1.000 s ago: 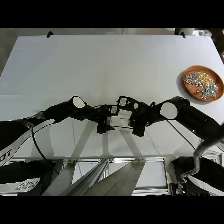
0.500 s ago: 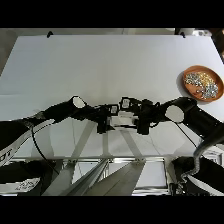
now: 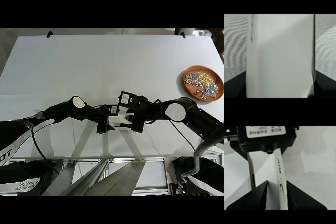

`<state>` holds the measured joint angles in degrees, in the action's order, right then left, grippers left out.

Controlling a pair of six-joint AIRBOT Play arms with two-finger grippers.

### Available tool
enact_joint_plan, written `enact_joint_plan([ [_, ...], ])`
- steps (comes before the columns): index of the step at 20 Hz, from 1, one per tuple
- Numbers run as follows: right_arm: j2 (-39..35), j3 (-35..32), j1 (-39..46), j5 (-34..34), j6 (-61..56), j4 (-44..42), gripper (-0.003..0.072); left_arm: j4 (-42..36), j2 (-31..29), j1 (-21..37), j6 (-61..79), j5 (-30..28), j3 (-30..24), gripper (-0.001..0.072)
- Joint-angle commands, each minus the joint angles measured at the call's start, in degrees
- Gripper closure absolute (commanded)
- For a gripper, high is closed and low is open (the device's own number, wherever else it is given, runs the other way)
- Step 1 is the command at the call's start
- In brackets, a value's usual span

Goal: Fold the box and place the chain.

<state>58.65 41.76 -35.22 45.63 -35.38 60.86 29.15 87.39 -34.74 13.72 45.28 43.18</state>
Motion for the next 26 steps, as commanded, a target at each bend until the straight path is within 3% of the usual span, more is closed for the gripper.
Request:
enact_joint_plan([
  [1,1.6,0.0,0.0,-1.2,1.4,-3.9,0.0447,0.0,0.0,0.0,0.0,0.0,0.0,0.0322],
  [4,1.5,0.0,0.0,1.4,2.5,-3.8,0.0445,0.0,0.0,0.0,0.0,0.0,0.0,0.0322],
  [10,1.3,0.0,0.0,9.4,-2.2,9.6,0.0442,0.0,0.0,0.0,0.0,0.0,0.0,0.0322],
  [16,1.2,0.0,0.0,9.4,-2.1,10.1,0.0446,0.0,0.0,0.0,0.0,0.0,0.0,0.0322],
  [19,1.2,0.0,0.0,9.4,-2.3,11.5,0.0502,0.0,0.0,0.0,0.0,0.0,0.0,0.0322],
  [26,1.2,0.0,0.0,12.0,-3.8,12.4,0.0507,0.0,0.0,0.0,0.0,0.0,0.0,0.0322],
])
